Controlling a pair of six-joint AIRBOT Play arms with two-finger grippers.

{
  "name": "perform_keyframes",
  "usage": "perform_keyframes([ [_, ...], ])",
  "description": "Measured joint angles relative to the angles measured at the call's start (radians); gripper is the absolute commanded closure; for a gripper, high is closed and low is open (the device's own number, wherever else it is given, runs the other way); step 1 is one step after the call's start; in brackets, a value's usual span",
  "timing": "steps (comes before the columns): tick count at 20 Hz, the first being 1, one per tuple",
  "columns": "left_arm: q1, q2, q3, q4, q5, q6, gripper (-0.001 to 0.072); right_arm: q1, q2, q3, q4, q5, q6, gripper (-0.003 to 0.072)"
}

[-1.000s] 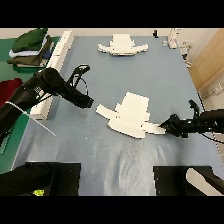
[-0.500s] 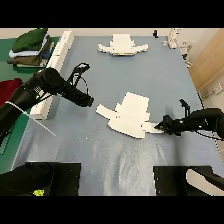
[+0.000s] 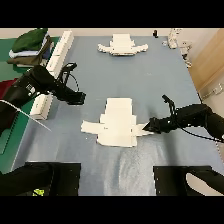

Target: Fold the box.

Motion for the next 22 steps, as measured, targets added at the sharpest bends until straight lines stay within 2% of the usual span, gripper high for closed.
perform_keyframes([
  [1, 0.027, -0.005, -0.001, -0.025, -0.024, 0.010, 0.0295, 0.012, 0.006, -0.004, -0.004, 0.000, 0.000, 0.0681],
  [5, 0.088, -0.056, -0.005, -0.136, -0.085, 0.064, 0.0299, 0.037, 0.016, -0.012, -0.005, 0.026, -0.011, 0.0681],
  [12, 0.112, -0.257, -0.006, -0.423, -0.172, 0.245, 0.0299, 0.047, 0.020, -0.013, -0.003, 0.019, -0.053, 0.0681],
  [17, 0.102, -0.383, -0.005, -0.498, -0.179, 0.298, 0.0299, 0.048, 0.020, -0.014, 0.004, -0.002, -0.077, 0.0681],
  [22, 0.071, -0.441, -0.005, -0.521, -0.165, 0.327, 0.0299, 0.050, 0.020, -0.013, 0.018, -0.024, -0.093, 0.0681],
])
